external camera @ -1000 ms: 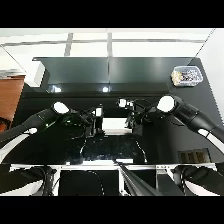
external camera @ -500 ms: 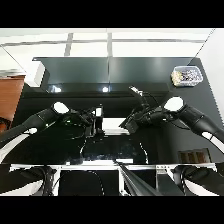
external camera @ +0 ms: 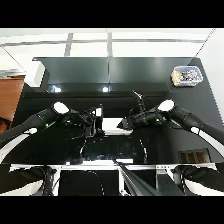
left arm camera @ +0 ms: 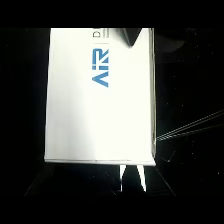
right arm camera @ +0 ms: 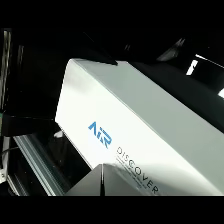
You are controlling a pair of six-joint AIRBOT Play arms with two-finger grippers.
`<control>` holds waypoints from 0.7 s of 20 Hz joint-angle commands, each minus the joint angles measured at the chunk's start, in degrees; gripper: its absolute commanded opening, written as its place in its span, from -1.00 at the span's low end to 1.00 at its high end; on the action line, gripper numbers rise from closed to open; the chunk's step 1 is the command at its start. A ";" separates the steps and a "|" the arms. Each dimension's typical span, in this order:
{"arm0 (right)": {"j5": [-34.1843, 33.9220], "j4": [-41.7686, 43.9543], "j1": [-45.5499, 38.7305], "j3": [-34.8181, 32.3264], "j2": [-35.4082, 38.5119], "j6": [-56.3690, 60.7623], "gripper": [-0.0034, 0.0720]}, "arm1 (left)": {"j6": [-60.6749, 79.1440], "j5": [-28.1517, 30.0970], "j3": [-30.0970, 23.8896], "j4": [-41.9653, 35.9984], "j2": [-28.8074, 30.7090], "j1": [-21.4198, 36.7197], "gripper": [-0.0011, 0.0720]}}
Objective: Fold the box and place the chain.
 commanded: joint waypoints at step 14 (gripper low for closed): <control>29.88 -13.94 -33.16 9.40 19.50 4.00 -0.88 | -12.96 -1.40 0.07 7.21 8.41 1.27 0.98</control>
